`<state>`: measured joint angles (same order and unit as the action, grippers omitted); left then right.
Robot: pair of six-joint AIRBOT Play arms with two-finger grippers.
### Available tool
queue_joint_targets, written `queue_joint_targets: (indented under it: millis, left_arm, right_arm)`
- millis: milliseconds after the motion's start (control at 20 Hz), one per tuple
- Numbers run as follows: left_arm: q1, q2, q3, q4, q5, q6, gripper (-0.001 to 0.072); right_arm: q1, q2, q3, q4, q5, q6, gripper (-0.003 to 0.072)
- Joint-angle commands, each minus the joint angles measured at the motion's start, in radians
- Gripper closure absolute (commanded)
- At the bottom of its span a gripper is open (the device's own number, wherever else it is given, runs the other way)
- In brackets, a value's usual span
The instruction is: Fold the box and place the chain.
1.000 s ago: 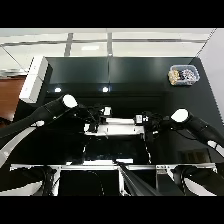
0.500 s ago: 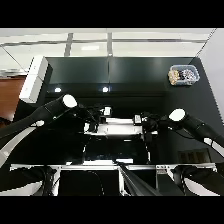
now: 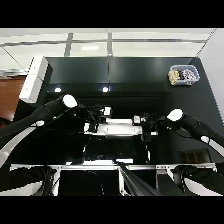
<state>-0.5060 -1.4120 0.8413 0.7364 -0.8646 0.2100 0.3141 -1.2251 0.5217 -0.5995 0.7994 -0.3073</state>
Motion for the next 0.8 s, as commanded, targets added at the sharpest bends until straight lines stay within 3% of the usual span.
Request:
queue_joint_targets:
  millis: [0, 750]
  left_arm:
    - [0.001, 0.000, 0.001, 0.000, 0.000, 0.000, 0.0684]
    - [0.000, 0.000, 0.001, 0.000, 0.000, 0.000, 0.0684]
  right_arm:
    - [0.001, -0.011, 0.000, 0.001, -0.004, 0.000, -0.0034]
    - [0.001, -0.014, 0.000, 0.013, -0.026, 0.002, -0.0034]
